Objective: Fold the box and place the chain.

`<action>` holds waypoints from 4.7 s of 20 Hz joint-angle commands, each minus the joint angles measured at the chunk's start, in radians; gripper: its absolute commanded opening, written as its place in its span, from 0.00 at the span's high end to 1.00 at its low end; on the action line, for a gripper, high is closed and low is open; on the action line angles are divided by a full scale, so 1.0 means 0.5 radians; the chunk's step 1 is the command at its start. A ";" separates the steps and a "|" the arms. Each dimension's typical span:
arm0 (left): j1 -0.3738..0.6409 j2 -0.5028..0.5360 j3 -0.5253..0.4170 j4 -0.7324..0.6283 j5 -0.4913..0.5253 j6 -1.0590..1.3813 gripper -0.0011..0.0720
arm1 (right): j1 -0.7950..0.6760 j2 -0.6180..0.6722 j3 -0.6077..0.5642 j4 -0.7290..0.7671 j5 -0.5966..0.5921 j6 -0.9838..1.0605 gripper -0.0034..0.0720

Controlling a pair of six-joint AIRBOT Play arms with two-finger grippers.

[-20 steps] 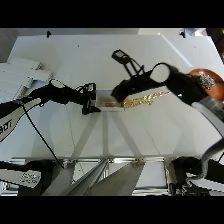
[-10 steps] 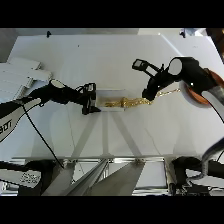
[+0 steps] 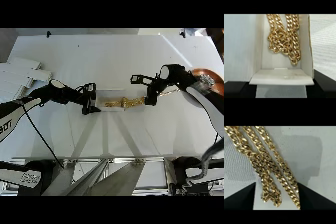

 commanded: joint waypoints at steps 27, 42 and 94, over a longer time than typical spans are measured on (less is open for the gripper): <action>0.000 0.001 0.000 0.000 0.000 0.001 0.75 | 0.370 0.224 0.001 1.371 -0.317 0.272 0.94; 0.000 0.001 0.000 0.000 0.000 0.001 0.75 | 0.610 0.109 0.002 1.778 -0.555 0.027 0.94; 0.000 0.001 0.000 0.000 0.000 0.001 0.75 | 0.344 -0.043 -0.005 0.223 0.063 0.152 0.94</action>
